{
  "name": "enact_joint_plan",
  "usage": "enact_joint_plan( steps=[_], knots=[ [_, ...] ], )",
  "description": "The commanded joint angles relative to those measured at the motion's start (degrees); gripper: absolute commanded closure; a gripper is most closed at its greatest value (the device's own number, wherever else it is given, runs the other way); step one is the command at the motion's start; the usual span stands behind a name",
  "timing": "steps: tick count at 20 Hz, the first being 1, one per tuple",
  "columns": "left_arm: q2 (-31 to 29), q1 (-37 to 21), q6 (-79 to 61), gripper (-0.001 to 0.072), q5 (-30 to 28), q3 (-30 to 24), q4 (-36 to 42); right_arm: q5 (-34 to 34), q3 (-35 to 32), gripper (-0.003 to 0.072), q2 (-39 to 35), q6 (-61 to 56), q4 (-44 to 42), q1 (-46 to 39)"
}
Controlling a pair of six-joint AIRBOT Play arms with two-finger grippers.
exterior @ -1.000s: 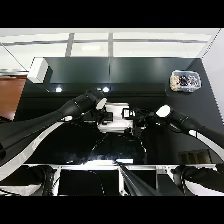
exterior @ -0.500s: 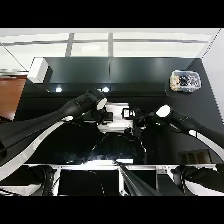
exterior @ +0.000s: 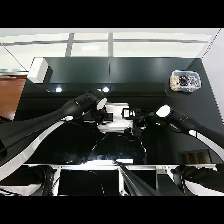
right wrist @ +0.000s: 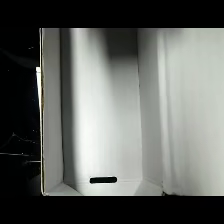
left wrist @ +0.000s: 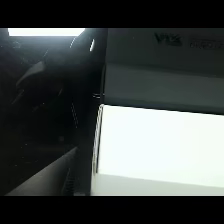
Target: Fold the box and place the chain.
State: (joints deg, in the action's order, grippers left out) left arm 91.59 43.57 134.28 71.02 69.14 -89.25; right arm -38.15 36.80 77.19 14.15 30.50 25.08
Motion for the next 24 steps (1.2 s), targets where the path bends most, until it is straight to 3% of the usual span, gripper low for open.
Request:
enact_joint_plan(
  steps=[1, 16, 20, 24],
  knots=[
    [0.0, -0.5, -0.5, 0.0376, 0.1, -0.1, 1.2, 0.0, 0.0, 0.0517, 0.0, 0.0, 0.0, 0.0],
    [-1.3, -1.8, -1.6, 0.0377, -0.5, -1.8, 2.3, 0.0, 0.0, 0.0517, 0.0, 0.0, 0.0, 0.0],
    [-1.7, -1.6, -1.9, 0.0376, -4.6, -3.5, 4.7, 0.0, 0.0, 0.0517, 0.0, 0.0, 0.0, 0.0],
    [-1.8, -1.7, -1.9, 0.0377, -5.2, -3.5, 4.6, 0.0, 0.0, 0.0516, 0.0, 0.0, 0.0, 0.0]
  ],
)
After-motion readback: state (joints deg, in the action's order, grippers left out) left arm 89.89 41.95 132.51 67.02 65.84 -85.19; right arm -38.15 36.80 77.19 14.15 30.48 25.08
